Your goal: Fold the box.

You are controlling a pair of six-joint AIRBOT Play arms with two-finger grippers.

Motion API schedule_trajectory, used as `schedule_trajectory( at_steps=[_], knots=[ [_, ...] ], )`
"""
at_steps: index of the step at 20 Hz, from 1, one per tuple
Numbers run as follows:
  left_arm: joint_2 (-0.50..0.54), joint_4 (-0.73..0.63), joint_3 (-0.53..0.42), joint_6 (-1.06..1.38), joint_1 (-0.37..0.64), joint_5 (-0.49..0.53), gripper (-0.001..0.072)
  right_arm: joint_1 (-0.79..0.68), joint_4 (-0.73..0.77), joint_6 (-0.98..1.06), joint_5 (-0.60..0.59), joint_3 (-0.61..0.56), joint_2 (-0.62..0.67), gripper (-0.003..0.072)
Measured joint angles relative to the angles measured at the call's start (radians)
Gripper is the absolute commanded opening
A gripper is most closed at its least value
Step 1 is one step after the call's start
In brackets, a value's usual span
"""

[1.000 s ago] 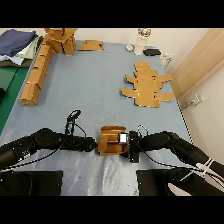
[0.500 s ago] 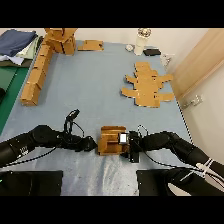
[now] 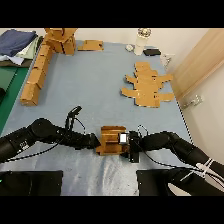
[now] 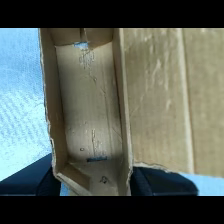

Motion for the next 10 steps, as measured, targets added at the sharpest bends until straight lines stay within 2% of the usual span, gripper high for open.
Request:
schedule_trajectory(
  at_steps=[10],
  knots=[
    [-0.045,0.000,0.011,-0.042,-0.042,0.069,0.0527,0.000,0.000,0.000,0.000,0.000,0.000,0.0510]
  ],
)
